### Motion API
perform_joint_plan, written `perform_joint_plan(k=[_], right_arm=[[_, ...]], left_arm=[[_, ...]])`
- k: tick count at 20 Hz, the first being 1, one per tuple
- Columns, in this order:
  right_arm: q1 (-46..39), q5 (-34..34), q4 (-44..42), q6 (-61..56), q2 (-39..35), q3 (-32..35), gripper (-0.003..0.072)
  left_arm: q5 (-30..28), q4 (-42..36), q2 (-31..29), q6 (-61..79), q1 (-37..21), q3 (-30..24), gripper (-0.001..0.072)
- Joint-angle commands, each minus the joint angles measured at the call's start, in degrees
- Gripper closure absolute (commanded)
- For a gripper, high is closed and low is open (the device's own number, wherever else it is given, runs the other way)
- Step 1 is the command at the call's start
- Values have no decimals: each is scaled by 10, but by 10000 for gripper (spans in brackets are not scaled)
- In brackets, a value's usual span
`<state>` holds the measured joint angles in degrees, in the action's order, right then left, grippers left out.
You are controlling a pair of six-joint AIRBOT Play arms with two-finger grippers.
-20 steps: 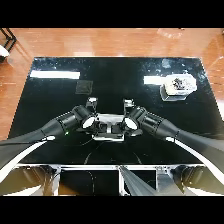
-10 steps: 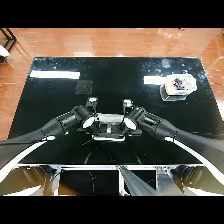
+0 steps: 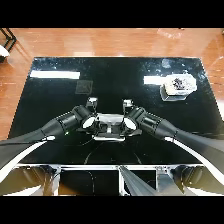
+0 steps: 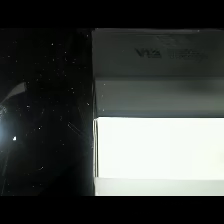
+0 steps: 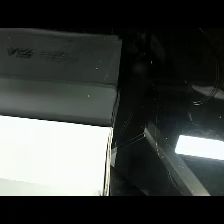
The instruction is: Fold the box and place the chain.
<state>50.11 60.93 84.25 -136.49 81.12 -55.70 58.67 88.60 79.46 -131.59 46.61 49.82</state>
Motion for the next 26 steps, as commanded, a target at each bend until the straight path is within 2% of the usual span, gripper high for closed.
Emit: perform_joint_plan(k=[1,2,6,7,10,17,19,24,26], right_arm=[[0,2,3,7,0,0,632],[0,1,3,6,0,0,438],[0,8,3,13,0,-11,382],[-1,10,5,14,0,-20,267],[-9,29,10,28,0,-46,262],[-2,45,11,25,19,-47,270],[-2,57,11,21,27,-47,346],[-1,56,4,16,35,-47,346],[0,50,4,12,35,-47,394]], left_arm=[[1,0,0,0,0,0,685],[1,0,0,0,0,0,685],[0,0,0,0,0,0,685],[0,0,0,0,0,0,685],[1,0,0,0,0,0,685],[0,-1,0,0,0,0,685],[-1,-2,0,0,0,0,685],[-1,-2,0,0,0,0,685],[-1,-2,0,0,0,0,685]])
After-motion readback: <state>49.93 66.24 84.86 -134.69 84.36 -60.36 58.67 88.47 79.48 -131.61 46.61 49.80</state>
